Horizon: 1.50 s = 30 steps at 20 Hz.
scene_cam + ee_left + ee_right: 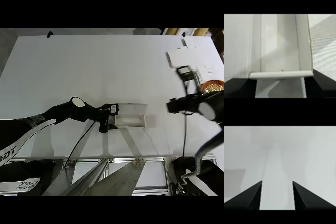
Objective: Fold the box and place the chain.
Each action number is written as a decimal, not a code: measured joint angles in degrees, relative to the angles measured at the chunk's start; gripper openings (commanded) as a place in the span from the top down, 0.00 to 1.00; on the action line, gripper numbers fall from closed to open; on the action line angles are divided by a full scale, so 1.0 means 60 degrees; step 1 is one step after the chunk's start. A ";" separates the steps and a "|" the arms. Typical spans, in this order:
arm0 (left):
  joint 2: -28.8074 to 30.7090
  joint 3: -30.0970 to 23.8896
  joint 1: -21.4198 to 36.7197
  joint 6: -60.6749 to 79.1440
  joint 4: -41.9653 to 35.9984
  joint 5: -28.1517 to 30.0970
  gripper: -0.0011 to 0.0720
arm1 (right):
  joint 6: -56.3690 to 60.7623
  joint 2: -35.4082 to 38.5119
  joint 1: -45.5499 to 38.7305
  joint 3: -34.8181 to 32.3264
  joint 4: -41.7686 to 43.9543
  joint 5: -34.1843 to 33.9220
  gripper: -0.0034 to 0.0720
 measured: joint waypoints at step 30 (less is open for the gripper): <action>0.0000 0.0000 0.0000 -0.0007 0.0000 -0.0004 0.87 | -0.2255 -0.4379 -0.8542 -0.0007 0.0237 -0.5417 0.61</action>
